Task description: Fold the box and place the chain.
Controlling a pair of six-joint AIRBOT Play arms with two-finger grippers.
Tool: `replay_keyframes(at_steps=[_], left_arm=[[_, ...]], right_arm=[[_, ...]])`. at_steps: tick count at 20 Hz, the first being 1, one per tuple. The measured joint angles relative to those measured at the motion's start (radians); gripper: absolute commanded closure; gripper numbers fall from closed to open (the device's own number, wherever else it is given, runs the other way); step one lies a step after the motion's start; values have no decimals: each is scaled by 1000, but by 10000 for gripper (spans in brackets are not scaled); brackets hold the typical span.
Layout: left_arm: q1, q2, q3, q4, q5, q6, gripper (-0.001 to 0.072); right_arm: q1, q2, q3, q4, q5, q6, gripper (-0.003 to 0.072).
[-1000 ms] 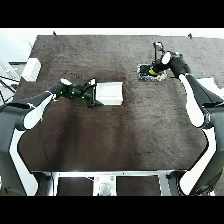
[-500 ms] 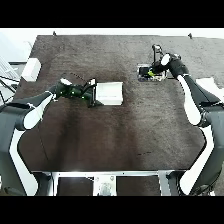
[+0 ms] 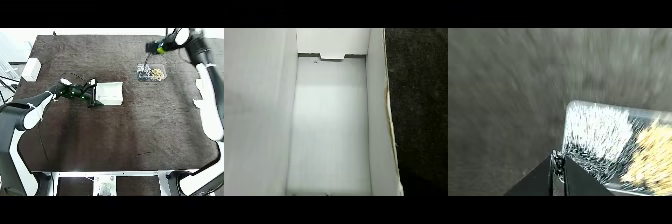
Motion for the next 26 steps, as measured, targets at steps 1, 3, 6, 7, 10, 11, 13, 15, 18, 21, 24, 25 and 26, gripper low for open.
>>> replay_keyframes(at_steps=[1, 3, 6, 7, 10, 11, 13, 15, 18, 21, 24, 25, 26], left_arm=[[0, 0, 0, 0, 0, 0, 375], [0, 0, 0, 0, 0, 0, 375], [0, 0, 0, 0, 0, 0, 375], [0, 0, 0, 0, 0, 0, 375], [0, 0, 0, 0, 0, 0, 375], [0, 0, 0, 0, 0, 0, 375], [0, 0, 0, 0, 0, 0, 375], [0, 0, 0, 0, 0, 0, 375], [0, 0, 0, 0, 0, 0, 375], [0, 0, 0, 0, 0, 0, 375], [0, 0, 0, 0, 0, 0, 375], [0, 0, 0, 0, 0, 0, 375], [0, 0, 0, 0, 0, 0, 375]], right_arm=[[18, 47, 0, -26, 15, -3, 678], [58, 149, 1, -63, 57, -22, 677], [117, 274, 1, -94, 118, -48, 678], [138, 308, 1, -100, 133, -55, 677], [212, 396, 2, -109, 192, -71, 678], [239, 418, 2, -113, 215, -72, 677], [301, 459, 2, -115, 263, -76, 678], [354, 481, -3, -116, 301, -75, 677], [423, 497, -23, -115, 340, -62, 677], [470, 503, -56, -104, 361, -51, 677], [489, 505, -116, -52, 354, -47, 677], [492, 505, -147, -24, 331, -45, 678], [495, 505, -177, 3, 306, -45, 678]])
